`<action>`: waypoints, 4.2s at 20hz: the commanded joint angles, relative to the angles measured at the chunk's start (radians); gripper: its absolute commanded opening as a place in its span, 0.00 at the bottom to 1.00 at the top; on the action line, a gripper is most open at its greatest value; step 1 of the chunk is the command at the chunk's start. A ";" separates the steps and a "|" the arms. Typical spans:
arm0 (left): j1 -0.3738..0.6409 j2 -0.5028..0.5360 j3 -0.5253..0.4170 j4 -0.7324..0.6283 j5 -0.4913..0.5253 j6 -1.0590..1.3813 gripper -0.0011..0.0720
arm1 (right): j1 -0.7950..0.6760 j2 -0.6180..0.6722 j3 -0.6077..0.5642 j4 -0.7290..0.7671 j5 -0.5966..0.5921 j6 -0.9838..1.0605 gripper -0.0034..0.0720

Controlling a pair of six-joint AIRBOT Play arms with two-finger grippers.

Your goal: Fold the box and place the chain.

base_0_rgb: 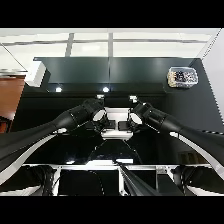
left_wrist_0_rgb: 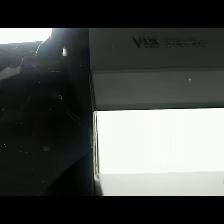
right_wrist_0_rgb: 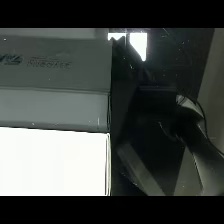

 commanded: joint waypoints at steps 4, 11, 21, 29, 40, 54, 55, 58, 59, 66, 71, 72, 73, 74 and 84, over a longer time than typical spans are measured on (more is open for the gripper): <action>0.000 0.000 0.001 0.003 -0.002 0.002 0.05 | -0.003 0.034 0.000 -0.003 0.013 -0.037 0.57; 0.000 0.000 0.001 0.003 -0.001 0.002 0.05 | -0.062 0.365 0.000 -0.034 0.119 -0.153 0.57; 0.001 0.000 0.001 0.003 -0.001 0.002 0.05 | -0.705 0.310 -0.089 -0.555 -0.426 -0.121 1.00; 0.000 0.000 0.001 0.003 -0.002 0.002 0.05 | -0.908 -0.311 0.595 -0.151 -0.179 -0.333 0.72; 0.000 0.000 0.001 0.003 -0.002 0.002 0.05 | -0.934 -0.569 0.822 -0.152 -0.005 -0.319 0.69; 0.000 0.000 0.001 -0.024 -0.011 0.002 0.05 | -0.974 -0.234 0.856 0.068 0.008 -0.647 0.06; 0.000 0.000 0.001 -0.027 -0.009 0.002 0.05 | -0.974 -0.173 0.856 0.079 0.009 -0.668 0.06; 0.000 0.000 0.001 -0.026 -0.008 0.002 0.05 | -0.974 0.007 0.856 0.130 0.010 -0.731 0.06; 0.001 0.000 0.001 -0.026 -0.008 0.002 0.05 | -0.974 0.060 0.856 0.140 0.018 -0.742 0.06; 0.000 0.000 0.001 -0.026 -0.001 0.002 0.05 | -0.974 0.317 0.856 0.385 0.154 -0.871 0.06; 0.000 0.000 0.001 -0.026 -0.001 0.002 0.05 | -0.971 0.385 0.855 0.515 0.431 -0.908 0.06; 0.000 0.000 0.001 -0.026 -0.001 0.002 0.05 | -0.968 0.393 0.855 0.555 0.501 -0.919 0.06; 0.001 0.000 0.001 -0.026 -0.001 0.002 0.05 | -0.952 0.402 0.853 0.578 0.546 -0.931 0.06; 0.000 0.000 0.001 -0.027 0.000 0.002 0.05 | -0.921 0.417 0.843 0.586 0.564 -0.938 0.06; 0.001 0.000 0.001 -0.026 0.000 0.002 0.05 | -0.595 0.481 0.603 0.725 0.497 -0.960 0.06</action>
